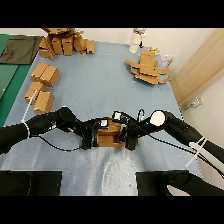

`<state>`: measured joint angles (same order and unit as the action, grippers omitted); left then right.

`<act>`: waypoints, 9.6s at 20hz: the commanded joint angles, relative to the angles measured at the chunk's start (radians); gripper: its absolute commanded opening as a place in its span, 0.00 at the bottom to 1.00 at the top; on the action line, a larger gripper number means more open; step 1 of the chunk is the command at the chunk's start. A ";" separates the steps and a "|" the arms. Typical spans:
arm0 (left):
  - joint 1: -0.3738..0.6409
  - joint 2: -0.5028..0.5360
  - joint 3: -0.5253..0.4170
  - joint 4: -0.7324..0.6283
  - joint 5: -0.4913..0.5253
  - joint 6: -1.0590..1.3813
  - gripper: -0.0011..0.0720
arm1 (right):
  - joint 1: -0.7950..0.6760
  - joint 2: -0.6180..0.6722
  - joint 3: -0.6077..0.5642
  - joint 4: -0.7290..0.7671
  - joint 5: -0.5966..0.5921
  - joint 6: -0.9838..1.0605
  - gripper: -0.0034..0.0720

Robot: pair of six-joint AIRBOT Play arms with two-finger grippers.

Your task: Fold the box.

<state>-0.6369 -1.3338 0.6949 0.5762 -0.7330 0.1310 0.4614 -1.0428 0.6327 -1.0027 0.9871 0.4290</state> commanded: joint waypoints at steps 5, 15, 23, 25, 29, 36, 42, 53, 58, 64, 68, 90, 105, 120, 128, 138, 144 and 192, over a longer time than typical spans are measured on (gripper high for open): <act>0.001 0.000 0.000 0.000 0.000 0.000 0.45 | 0.033 -0.003 -0.015 -0.010 -0.052 0.000 0.51; 0.001 0.000 0.000 0.000 0.000 0.000 0.44 | 0.033 -0.003 -0.015 -0.011 -0.072 0.000 0.67; 0.001 0.000 0.000 0.000 0.000 -0.001 0.45 | 0.031 0.001 -0.014 -0.151 -0.056 0.195 0.11; 0.001 0.000 0.000 0.000 0.001 0.000 0.45 | 0.022 0.017 -0.014 -0.418 -0.052 0.492 0.05; 0.001 0.000 0.000 0.000 0.000 -0.001 0.44 | -0.072 0.139 -0.012 -0.546 -0.012 0.829 0.05; 0.001 0.000 0.000 0.000 0.000 -0.001 0.44 | -0.270 0.231 -0.076 -0.441 0.128 1.144 0.05; 0.001 0.000 0.000 0.000 0.000 -0.001 0.44 | -0.266 0.200 -0.262 -0.029 -0.072 1.062 0.05; 0.001 0.000 0.000 0.000 0.001 -0.001 0.44 | -0.266 0.176 -0.269 0.060 -0.109 1.020 0.05; 0.001 0.000 0.000 0.000 0.000 0.000 0.44 | -0.266 0.180 -0.268 0.096 -0.103 1.008 0.05; 0.001 0.000 0.000 0.000 0.000 -0.001 0.44 | -0.266 0.209 -0.268 0.196 -0.100 0.958 0.05; 0.001 0.000 0.000 0.000 0.001 0.000 0.44 | -0.267 0.252 -0.249 0.315 -0.065 0.879 0.19; 0.001 0.000 0.000 0.000 0.000 0.000 0.44 | -0.066 0.219 -0.193 -0.022 -0.214 1.172 0.57; 0.001 0.000 0.000 0.000 0.001 0.000 0.44 | 0.230 0.053 -0.002 -0.430 -0.071 1.613 0.51; 0.001 0.000 0.000 0.000 0.001 0.000 0.44 | 0.332 -0.093 0.144 -0.551 0.087 1.828 0.51; 0.001 0.000 0.000 0.000 0.001 0.000 0.44 | 0.333 -0.182 0.205 -0.509 0.101 1.854 0.51; 0.001 0.000 0.000 0.000 0.001 0.000 0.44 | 0.332 -0.221 0.214 -0.516 0.106 1.866 0.05; 0.001 0.000 0.000 0.000 0.001 0.000 0.44 | 0.332 -0.221 0.220 -0.518 0.113 1.830 0.36; 0.001 0.000 0.000 0.000 0.026 -0.001 0.44 | -0.127 -0.099 0.046 0.338 0.064 0.198 0.05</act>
<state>-0.6369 -1.3338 0.6949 0.5766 -0.7071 0.1307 0.2817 -1.2098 0.7166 -0.5720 1.1675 0.6357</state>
